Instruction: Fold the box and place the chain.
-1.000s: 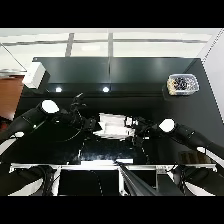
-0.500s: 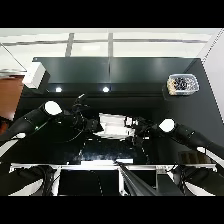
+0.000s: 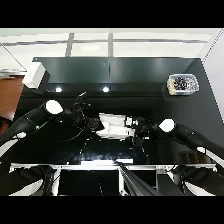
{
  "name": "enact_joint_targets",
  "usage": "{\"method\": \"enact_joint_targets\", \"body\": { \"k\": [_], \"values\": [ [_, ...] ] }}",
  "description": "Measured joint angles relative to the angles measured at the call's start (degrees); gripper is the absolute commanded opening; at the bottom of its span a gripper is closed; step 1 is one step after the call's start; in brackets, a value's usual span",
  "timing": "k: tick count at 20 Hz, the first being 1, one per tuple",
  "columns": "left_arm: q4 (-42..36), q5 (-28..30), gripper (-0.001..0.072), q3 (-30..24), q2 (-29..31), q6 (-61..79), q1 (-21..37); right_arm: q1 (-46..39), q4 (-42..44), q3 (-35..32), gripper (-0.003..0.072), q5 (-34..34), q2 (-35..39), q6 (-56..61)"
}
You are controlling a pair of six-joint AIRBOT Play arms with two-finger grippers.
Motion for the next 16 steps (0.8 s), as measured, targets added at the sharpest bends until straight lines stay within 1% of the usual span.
{"method": "enact_joint_targets", "body": {
  "k": [2, 7, 12, 16],
  "values": [
    [0.1, -0.1, 0.0483, 0.4, 0.0, -0.3, 0.0, 0.0, 0.0, 0.0, 0.0342, 0.0, 0.0, 0.0],
    [1.2, -0.2, 0.0483, 0.7, 0.0, -2.1, -1.3, 0.0, 0.0, 0.0, 0.0342, 0.0, 0.0, 0.0],
    [6.3, 2.8, 0.0483, 0.9, 0.0, -8.5, -5.2, 0.0, 0.0, 0.0, 0.0342, 0.0, 0.0, 0.0],
    [8.7, 4.4, 0.0482, 1.6, 0.0, -11.7, -6.6, 0.0, 0.0, 0.0, 0.0341, 0.0, 0.0, 0.0]
  ]
}}
